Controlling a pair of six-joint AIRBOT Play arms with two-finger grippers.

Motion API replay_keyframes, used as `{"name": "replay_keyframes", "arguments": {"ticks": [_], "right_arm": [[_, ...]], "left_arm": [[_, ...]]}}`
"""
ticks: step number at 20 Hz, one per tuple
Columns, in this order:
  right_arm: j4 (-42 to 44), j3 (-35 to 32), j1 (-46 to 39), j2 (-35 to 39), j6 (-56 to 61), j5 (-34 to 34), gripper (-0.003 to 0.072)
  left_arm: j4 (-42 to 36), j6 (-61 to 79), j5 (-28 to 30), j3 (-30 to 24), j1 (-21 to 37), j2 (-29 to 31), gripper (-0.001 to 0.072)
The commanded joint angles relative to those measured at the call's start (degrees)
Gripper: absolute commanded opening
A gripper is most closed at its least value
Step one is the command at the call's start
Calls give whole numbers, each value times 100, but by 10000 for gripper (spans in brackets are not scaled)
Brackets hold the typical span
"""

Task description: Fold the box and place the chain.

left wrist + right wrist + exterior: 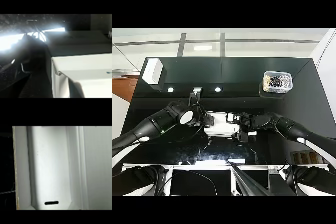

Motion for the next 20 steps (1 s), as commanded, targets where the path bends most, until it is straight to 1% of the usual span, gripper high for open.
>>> {"name": "replay_keyframes", "arguments": {"ticks": [1, 3, 4, 5, 6, 9, 11, 13, 17, 19, 20], "right_arm": [[-17, -2, -2, 2, 0, 2, 536], [-17, -2, -2, 2, 2, 2, 536], [-17, -2, -2, 2, 2, 2, 536], [-17, -2, -2, 2, 2, 2, 536], [-17, -2, -2, 2, 2, 2, 536], [-17, -2, -2, 2, 2, 2, 535], [-17, -2, -2, 2, 2, 2, 536], [-17, -2, -2, 2, 2, 2, 536], [-17, -2, -2, 2, 0, 2, 536], [-17, -2, -2, 2, 0, 2, 536], [-17, -2, -2, 2, 0, 4, 536]], "left_arm": [[275, -109, -90, 4, -267, -59, 497], [522, -387, -122, 11, -448, -105, 492], [597, -485, -116, 11, -474, -131, 478], [597, -496, -103, 11, -479, -146, 421], [597, -496, -94, 13, -479, -168, 386], [568, -501, -149, 114, -487, -280, 386], [581, -501, -317, 323, -538, -448, 386], [579, -511, -363, 474, -535, -608, 386], [446, -538, -531, 487, -531, -721, 386], [446, -669, -442, 487, -531, -741, 386], [422, -669, -361, 487, -531, -765, 364]]}}
